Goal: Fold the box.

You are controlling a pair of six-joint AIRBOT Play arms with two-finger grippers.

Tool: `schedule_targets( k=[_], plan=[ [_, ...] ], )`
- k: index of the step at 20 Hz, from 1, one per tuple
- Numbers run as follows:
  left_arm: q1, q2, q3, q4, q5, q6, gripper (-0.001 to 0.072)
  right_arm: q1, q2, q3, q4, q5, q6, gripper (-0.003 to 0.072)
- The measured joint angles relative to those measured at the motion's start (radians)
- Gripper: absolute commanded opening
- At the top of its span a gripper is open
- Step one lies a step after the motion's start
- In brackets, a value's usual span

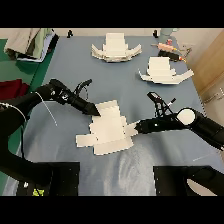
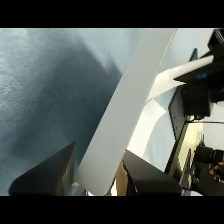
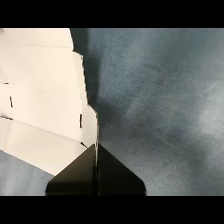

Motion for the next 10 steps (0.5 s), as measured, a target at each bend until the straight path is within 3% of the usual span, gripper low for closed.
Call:
schedule_targets(
  k=[7,9,10],
  plan=[
    [0.0,-0.011,0.003,-0.002,-0.105,0.05,0.034,0.001,0.0,0.0,0.0,0.003,-0.002,0.0002],
    [0.0,-0.012,0.003,0.001,-0.114,0.053,0.0014,0.001,0.0,0.0,0.0,0.002,-0.002,0.0002],
    [-0.002,-0.012,0.003,0.001,-0.119,0.056,0.0016,0.001,0.0,0.0,0.0,0.001,-0.004,0.0002]
  ],
)
